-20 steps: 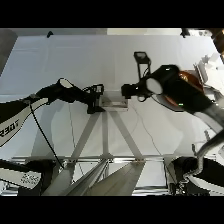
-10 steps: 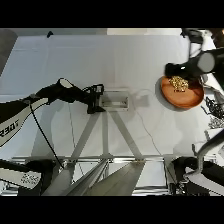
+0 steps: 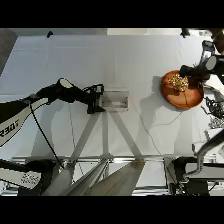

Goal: Fold the box and place the chain.

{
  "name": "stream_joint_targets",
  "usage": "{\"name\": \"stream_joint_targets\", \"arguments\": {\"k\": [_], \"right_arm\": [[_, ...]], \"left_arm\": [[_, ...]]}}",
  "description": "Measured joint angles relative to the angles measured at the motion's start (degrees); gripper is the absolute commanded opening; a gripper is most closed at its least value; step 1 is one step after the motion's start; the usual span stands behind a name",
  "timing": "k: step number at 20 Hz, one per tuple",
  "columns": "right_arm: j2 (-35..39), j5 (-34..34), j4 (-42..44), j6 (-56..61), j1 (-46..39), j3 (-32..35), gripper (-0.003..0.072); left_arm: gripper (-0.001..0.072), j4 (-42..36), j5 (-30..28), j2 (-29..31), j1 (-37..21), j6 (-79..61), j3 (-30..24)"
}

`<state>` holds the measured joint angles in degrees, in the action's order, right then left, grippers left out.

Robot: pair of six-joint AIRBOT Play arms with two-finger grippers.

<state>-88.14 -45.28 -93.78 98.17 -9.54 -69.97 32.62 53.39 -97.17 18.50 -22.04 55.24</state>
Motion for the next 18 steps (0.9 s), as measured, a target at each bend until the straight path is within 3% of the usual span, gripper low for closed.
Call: {"name": "stream_joint_targets", "arguments": {"k": [7, 8, 9, 10, 11, 14, 18], "right_arm": [[-10.2, -1.3, 2.0, -1.0, -0.8, -5.2, 0.0642], [-10.9, -1.8, 2.1, -1.1, -0.9, -5.4, 0.056], [-11.5, -2.3, 2.0, -1.2, -0.9, -5.6, 0.0313], [-11.9, -2.5, 1.6, -1.4, -0.9, -5.7, 0.012], [-12.1, -2.6, 1.6, -1.3, -1.0, -5.8, 0.0009], [-12.3, -4.0, 2.1, -2.1, -0.9, -5.9, 0.0009], [-9.9, -10.8, 3.0, -7.8, -0.9, -5.8, 0.0008]], "left_arm": [[0.0158, 0.0, 0.0, 0.0, 0.0, 0.0, 0.0], [0.0158, 0.0, 0.0, 0.0, 0.0, 0.0, 0.0], [0.0158, 0.0, 0.0, 0.0, 0.0, 0.0, 0.0], [0.0158, 0.0, 0.0, 0.0, 0.0, 0.0, 0.0], [0.0158, 0.0, 0.0, 0.0, 0.0, 0.0, 0.0], [0.0158, 0.0, 0.0, 0.0, 0.0, 0.0, 0.0], [0.0158, 0.0, 0.0, 0.0, 0.1, 0.0, 0.0]]}}
